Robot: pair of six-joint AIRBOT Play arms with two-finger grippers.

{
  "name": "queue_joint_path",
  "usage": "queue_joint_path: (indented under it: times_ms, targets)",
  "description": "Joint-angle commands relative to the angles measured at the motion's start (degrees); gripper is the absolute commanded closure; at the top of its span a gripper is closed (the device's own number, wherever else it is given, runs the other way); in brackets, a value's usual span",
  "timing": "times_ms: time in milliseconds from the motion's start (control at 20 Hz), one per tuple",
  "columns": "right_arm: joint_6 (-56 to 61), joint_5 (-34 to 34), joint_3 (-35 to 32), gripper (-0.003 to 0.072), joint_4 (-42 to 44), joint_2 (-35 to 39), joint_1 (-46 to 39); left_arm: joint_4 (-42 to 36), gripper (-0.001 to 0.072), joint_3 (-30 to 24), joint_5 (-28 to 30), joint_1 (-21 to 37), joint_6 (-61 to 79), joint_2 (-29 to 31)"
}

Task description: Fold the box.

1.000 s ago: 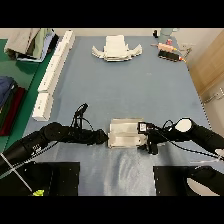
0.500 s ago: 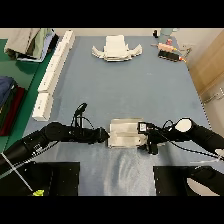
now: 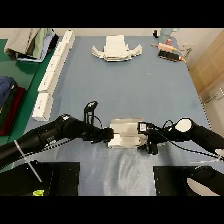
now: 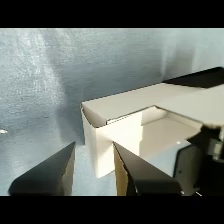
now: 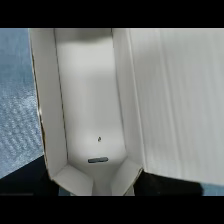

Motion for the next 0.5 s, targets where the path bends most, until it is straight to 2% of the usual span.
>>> queue_joint_path:
  times_ms: [0,200,450]
  targets:
    - [0.0,0.0,0.0,0.0174,0.0,0.0,0.0,8.8,0.0363,6.3,-6.0,-3.2,-9.7,-6.4]
    - [0.0,0.0,0.0,0.0174,0.0,0.0,0.0,14.9,0.0363,11.5,-13.0,-6.3,-17.9,-12.9]
    - [0.0,0.0,0.0,0.0174,0.0,0.0,0.0,15.2,0.0364,15.8,-15.3,-8.0,-21.4,-16.9]
